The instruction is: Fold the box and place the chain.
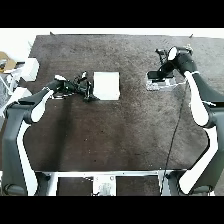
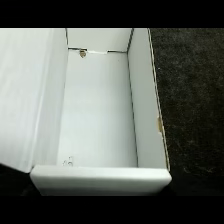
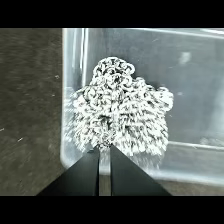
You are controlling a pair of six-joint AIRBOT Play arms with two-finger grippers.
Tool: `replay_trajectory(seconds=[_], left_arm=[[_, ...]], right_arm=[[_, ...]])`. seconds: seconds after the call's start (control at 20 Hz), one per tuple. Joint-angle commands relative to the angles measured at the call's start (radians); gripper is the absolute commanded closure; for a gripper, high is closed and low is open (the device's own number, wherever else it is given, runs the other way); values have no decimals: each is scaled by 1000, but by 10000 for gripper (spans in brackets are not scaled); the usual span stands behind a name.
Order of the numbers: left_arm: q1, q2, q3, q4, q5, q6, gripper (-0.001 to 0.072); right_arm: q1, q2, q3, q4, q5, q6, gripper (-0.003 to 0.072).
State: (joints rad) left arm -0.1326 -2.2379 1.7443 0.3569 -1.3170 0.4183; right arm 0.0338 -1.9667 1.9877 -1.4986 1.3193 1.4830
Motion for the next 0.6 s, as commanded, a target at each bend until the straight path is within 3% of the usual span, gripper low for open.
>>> replay_trajectory(seconds=[0.0,0.2,0.35,0.55], left_arm=[[0,0,0,0,0,0,186],[0,0,0,0,0,0,186],[0,0,0,0,0,0,186],[0,0,0,0,0,0,186]], right_arm=[[9,114,0,0,6,-22,682],[49,287,0,-11,1,-51,682],[89,413,0,-98,-31,-50,682],[143,557,0,-145,-165,-50,682]])
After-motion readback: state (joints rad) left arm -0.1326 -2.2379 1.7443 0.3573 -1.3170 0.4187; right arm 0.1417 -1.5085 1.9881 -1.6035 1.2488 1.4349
